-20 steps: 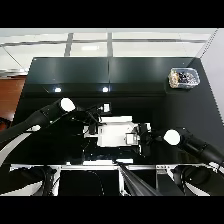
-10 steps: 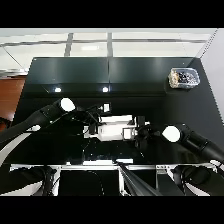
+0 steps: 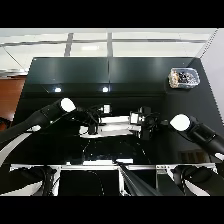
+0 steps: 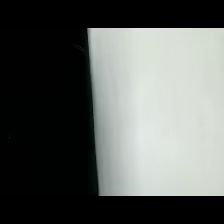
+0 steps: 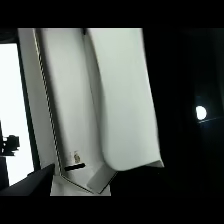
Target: Fold the box and place the chain.
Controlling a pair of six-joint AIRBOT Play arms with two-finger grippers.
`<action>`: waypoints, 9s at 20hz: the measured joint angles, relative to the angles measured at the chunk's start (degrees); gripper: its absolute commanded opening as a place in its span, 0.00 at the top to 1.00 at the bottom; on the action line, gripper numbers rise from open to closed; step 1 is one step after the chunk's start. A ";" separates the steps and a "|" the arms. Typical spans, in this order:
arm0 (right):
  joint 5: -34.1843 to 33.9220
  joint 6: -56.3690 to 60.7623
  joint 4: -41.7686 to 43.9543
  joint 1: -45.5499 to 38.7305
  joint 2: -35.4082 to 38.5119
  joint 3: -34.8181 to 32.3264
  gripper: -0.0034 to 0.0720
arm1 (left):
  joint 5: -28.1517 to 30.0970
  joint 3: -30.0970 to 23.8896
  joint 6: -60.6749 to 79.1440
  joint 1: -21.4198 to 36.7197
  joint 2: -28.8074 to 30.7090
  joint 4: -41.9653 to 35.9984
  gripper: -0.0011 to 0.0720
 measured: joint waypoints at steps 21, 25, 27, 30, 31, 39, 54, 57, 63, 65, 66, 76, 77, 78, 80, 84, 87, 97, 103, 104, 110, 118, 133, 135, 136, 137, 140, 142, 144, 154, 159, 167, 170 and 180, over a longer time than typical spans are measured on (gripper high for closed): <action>4.42 -14.93 12.87 -1.79 -12.70 -2.16 0.02 | -1.14 0.52 1.75 -1.27 -3.13 0.17 0.95; 4.22 -15.08 12.90 -1.68 -13.81 -2.16 0.02 | -1.16 0.52 1.75 -1.27 -3.13 0.24 0.95; 4.15 -15.10 12.92 -1.68 -14.03 -2.16 0.02 | -1.18 0.52 1.75 -1.27 -3.13 0.26 0.95; 3.89 -15.02 12.98 -1.60 -14.16 -2.16 0.02 | -1.16 0.52 1.73 -1.29 -3.13 0.35 0.95; 3.72 -14.84 13.00 -1.55 -14.21 -2.16 0.03 | -1.16 0.52 1.73 -1.29 -3.13 0.35 0.95; 3.34 -14.36 12.79 -1.44 -14.27 -2.16 0.03 | -1.14 0.52 1.70 -1.29 -3.13 0.35 0.95; 4.00 -11.89 11.34 -1.55 -14.25 -2.23 0.03 | -1.14 0.52 1.70 -1.29 -3.13 0.35 0.95; 3.82 -11.47 11.17 -1.55 -14.25 -2.23 0.03 | -1.14 0.52 1.73 -1.29 -3.13 0.35 0.95; 3.85 -10.75 8.90 -1.55 -14.23 -2.47 0.03 | -1.11 0.52 1.70 -1.29 -3.13 0.35 0.95; 3.85 -10.56 8.46 -1.55 -14.25 -2.51 0.03 | -1.11 0.52 1.70 -1.29 -3.13 0.35 0.95; 3.85 -10.51 8.33 -1.55 -14.25 -2.51 0.09 | -1.11 0.52 1.70 -1.29 -3.13 0.35 0.95; 3.56 -10.10 7.91 -1.55 -14.25 -2.51 0.42 | -1.36 0.48 0.59 -1.03 -1.77 0.94 0.01; 3.63 -10.10 7.76 -1.55 -14.25 -2.51 0.42 | -1.05 0.48 -0.52 -0.85 -0.85 1.11 0.01; 3.63 -10.10 7.78 -1.55 -14.25 -2.51 0.46 | -1.18 0.48 -1.99 -0.57 0.31 1.64 0.01; 3.63 -10.10 7.78 -1.55 -14.25 -2.51 0.64 | -1.75 0.48 -5.70 0.24 3.67 3.63 0.01; 3.69 -10.10 7.80 -1.55 -14.25 -2.51 0.64 | -6.14 0.48 -17.44 3.26 12.15 11.34 0.16; 3.74 -10.10 7.80 -1.55 -14.25 -2.51 0.64 | -13.92 0.11 -31.39 5.31 15.56 13.99 0.94; 3.82 -10.12 7.85 -1.55 -14.25 -2.51 0.64 | -3.61 -6.88 -32.28 2.19 11.30 -19.08 0.95; 3.80 -10.10 7.85 -1.55 -14.25 -2.54 0.64 | 10.62 -7.30 -30.32 1.73 6.99 -20.83 0.95; 3.78 -10.10 7.82 -1.55 -14.25 -2.51 0.64 | 10.80 -7.30 -30.27 1.73 5.75 -20.50 0.95; 3.76 -10.05 7.89 -1.55 -14.25 -2.54 0.64 | 8.09 -7.28 -30.01 1.81 0.39 -19.52 0.95; 3.72 -10.08 7.85 -1.55 -14.25 -2.54 0.64 | -1.75 -2.54 -31.15 7.21 7.52 -11.93 0.95; 3.63 -10.05 7.87 -1.55 -14.25 -2.51 0.64 | 0.74 -11.47 -5.99 1.66 14.97 5.68 0.05; 3.63 -10.05 7.87 -1.55 -14.25 -2.54 0.64 | 1.27 -11.47 -5.27 0.28 13.68 5.97 0.13; 3.63 -10.05 7.87 -1.55 -14.25 -2.51 0.64 | 1.14 -11.47 -5.01 -0.42 13.27 5.97 0.27; 3.63 -10.05 7.87 -1.55 -14.25 -2.54 0.64 | 1.14 -11.47 -4.81 -1.03 12.96 5.92 0.44; 3.63 -10.08 7.87 -1.55 -14.25 -2.54 0.63 | 1.20 -11.47 -4.42 -2.21 12.46 4.39 0.77; 3.61 -10.05 7.87 -1.55 -14.25 -2.54 0.64 | 2.23 -11.47 -4.42 -2.56 12.31 3.61 0.77; 3.61 -10.05 7.87 -1.55 -14.25 -2.51 0.63 | 3.48 -11.47 -4.35 -2.73 12.13 2.73 0.77; 3.63 -10.08 7.82 -1.55 -14.25 -2.51 0.63 | 8.50 -11.50 -4.02 -6.73 8.70 -5.46 0.77; 3.61 -10.05 7.87 -1.55 -14.25 -2.54 0.63 | 8.98 -11.50 -4.26 -7.15 7.69 -6.36 0.34; 3.63 -10.05 7.91 -1.55 -14.25 -2.54 0.64 | 6.67 -11.13 -7.39 -6.91 8.94 -3.89 0.95; 3.63 -10.03 7.91 -1.55 -14.25 -2.54 0.63 | 1.07 -9.40 -15.39 -5.18 13.46 2.89 0.95; 3.63 -10.05 7.87 -1.55 -14.25 -2.54 0.64 | -11.54 -14.75 -61.46 11.74 25.29 19.21 0.94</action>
